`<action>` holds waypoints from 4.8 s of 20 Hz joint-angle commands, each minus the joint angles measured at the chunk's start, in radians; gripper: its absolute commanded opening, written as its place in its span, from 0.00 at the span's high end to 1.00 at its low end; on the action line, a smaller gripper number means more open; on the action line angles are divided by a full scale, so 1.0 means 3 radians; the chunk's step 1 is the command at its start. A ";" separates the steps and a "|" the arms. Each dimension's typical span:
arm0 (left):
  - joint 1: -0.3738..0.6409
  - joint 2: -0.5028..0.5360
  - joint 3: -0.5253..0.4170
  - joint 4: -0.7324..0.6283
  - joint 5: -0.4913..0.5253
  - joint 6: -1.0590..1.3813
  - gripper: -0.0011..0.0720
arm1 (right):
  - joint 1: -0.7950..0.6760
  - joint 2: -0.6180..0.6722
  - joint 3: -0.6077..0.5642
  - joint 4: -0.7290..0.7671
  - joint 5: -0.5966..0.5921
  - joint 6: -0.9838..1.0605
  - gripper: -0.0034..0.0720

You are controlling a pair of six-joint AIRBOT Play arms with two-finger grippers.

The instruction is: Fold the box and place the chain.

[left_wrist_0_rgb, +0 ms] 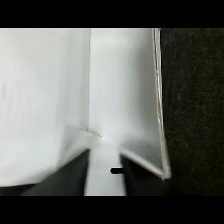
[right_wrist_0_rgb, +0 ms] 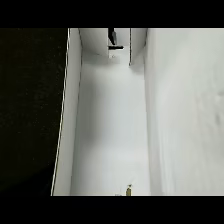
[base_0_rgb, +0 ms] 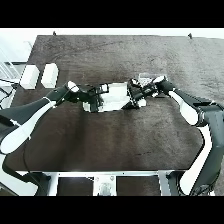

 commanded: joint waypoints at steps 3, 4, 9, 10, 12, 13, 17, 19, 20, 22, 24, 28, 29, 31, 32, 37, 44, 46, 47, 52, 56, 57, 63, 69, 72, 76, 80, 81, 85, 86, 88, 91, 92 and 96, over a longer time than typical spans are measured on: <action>0.0003 -0.0043 0.0004 -0.0287 0.0153 0.0380 0.31 | 0.0004 -0.0001 -0.0001 0.0001 0.0005 0.0000 0.29; 0.0003 -0.0043 0.0004 -0.0313 0.0164 0.0411 0.31 | 0.0004 -0.0001 -0.0001 0.0001 0.0005 0.0000 0.29; 0.0003 -0.0083 0.0004 -0.0558 0.0145 0.0716 0.32 | 0.0004 -0.0001 -0.0001 0.0000 0.0005 0.0000 0.29; 0.0003 -0.0102 0.0004 -0.0612 0.0122 0.0738 0.32 | 0.0004 -0.0001 -0.0001 0.0000 0.0005 0.0000 0.29; 0.0001 -0.0125 0.0004 -0.0635 0.0107 0.0790 0.32 | 0.0004 -0.0001 -0.0001 0.0000 0.0005 0.0000 0.29; 0.0003 -0.0125 0.0004 -0.0660 0.0104 0.0802 0.32 | 0.0004 -0.0001 -0.0001 0.0001 0.0005 0.0000 0.29; 0.0003 -0.0125 0.0004 -0.0716 0.0090 0.0842 0.42 | 0.0004 -0.0001 -0.0001 0.0001 0.0005 0.0000 0.29; 0.0003 -0.0125 0.0004 -0.0721 0.0090 0.0842 0.41 | 0.0004 -0.0001 -0.0001 0.0001 0.0005 0.0000 0.29; 0.0003 -0.0125 0.0004 -0.0721 0.0090 0.0842 0.36 | 0.0004 -0.0001 -0.0001 0.0001 0.0005 0.0000 0.29; 0.0003 -0.0125 0.0004 -0.0720 0.0095 0.0839 0.21 | 0.0004 -0.0001 -0.0001 0.0001 0.0005 0.0000 0.29; 0.0003 -0.0125 0.0004 -0.0718 0.0095 0.0839 0.21 | 0.0004 -0.0001 -0.0001 0.0001 0.0005 0.0000 0.29; 0.0003 -0.0121 0.0004 -0.0717 0.0098 0.0837 0.30 | 0.0004 -0.0001 -0.0001 0.0001 0.0005 0.0000 0.29; 0.0003 -0.0111 0.0004 -0.0698 0.0098 0.0811 0.35 | 0.0004 -0.0001 -0.0001 0.0000 0.0005 0.0000 0.29; 0.0006 -0.0074 0.0004 -0.0674 0.0075 0.0687 0.63 | 0.0004 -0.0001 -0.0001 0.0001 0.0005 0.0000 0.29; 0.0005 -0.0058 0.0004 -0.0642 0.0065 0.0662 0.79 | 0.0004 -0.0001 -0.0001 0.0001 0.0005 0.0000 0.29; 0.0061 0.0081 0.0003 -0.0317 -0.0128 0.0254 0.96 | 0.0004 -0.0001 -0.0001 0.0001 0.0005 0.0000 0.29; 0.0278 0.0488 0.0003 -0.0351 -0.0802 0.0074 0.96 | 0.0004 -0.0001 -0.0001 0.0001 0.0005 0.0000 0.29; 0.0329 0.0657 0.0001 -0.0347 -0.0978 -0.0025 0.96 | 0.0004 -0.0001 -0.0001 0.0001 0.0005 0.0000 0.29; 0.0381 0.0727 -0.0001 -0.0336 -0.1076 -0.0140 0.96 | 0.0004 -0.0001 -0.0001 0.0001 0.0005 0.0000 0.29; 0.0738 0.0912 -0.0286 -0.0362 -0.1315 -0.1030 0.97 | 0.0004 -0.0001 -0.0001 0.0000 0.0005 0.0000 0.29; 0.0811 0.1181 -0.0713 -0.0376 -0.0960 -0.1893 0.97 | 0.0004 -0.0001 -0.0001 0.0001 0.0005 0.0000 0.29; 0.0811 0.1279 -0.0788 -0.0378 -0.0837 -0.2079 0.97 | 0.0004 -0.0001 -0.0001 0.0001 0.0005 0.0000 0.29; 0.0813 0.1681 -0.1038 -0.0387 -0.0448 -0.3005 0.96 | 0.0004 -0.0001 -0.0001 0.0001 0.0005 0.0000 0.29; 0.0857 0.1686 -0.1143 -0.0356 -0.0291 -0.3468 0.96 | 0.0004 -0.0001 0.0000 0.0001 0.0005 0.0000 0.29; 0.0989 0.1692 -0.1256 -0.0275 -0.0446 -0.3468 0.96 | 0.0004 -0.0001 -0.0001 0.0001 0.0005 0.0000 0.29; 0.1445 0.1689 -0.1408 -0.0154 -0.0818 -0.3374 0.96 | 0.0004 -0.0001 -0.0001 0.0001 0.0005 0.0000 0.29; 0.1555 0.1612 -0.1406 0.0013 -0.0774 -0.3376 0.96 | 0.0004 -0.0001 -0.0001 0.0003 0.0005 0.0000 0.29; 0.1555 0.1523 -0.1406 0.0003 -0.0779 -0.3375 0.96 | 0.0004 -0.0001 -0.0001 0.0001 0.0005 0.0000 0.29; 0.1548 0.1085 -0.1406 -0.0418 -0.0788 -0.3179 0.96 | 0.0004 -0.0001 -0.0001 0.0001 0.0006 0.0000 0.29; 0.1521 0.0987 -0.1403 -0.0535 -0.0772 -0.3100 0.96 | 0.0004 -0.0001 -0.0001 0.0001 0.0005 0.0000 0.29; 0.1445 0.0810 -0.1403 -0.0685 -0.0712 -0.3025 0.96 | 0.0004 -0.0001 -0.0001 0.0001 0.0005 0.0000 0.29; 0.1294 0.0638 -0.1391 -0.0718 -0.0537 -0.3017 0.96 | 0.0004 -0.0001 -0.0001 0.0001 0.0005 0.0000 0.29; 0.1247 0.0596 -0.1350 -0.0722 -0.0511 -0.2998 0.96 | 0.0004 -0.0001 -0.0001 0.0003 0.0005 0.0000 0.29; 0.1067 0.0387 -0.1054 -0.0746 -0.0500 -0.3002 0.96 | 0.0004 -0.0001 -0.0001 0.0001 0.0006 0.0000 0.29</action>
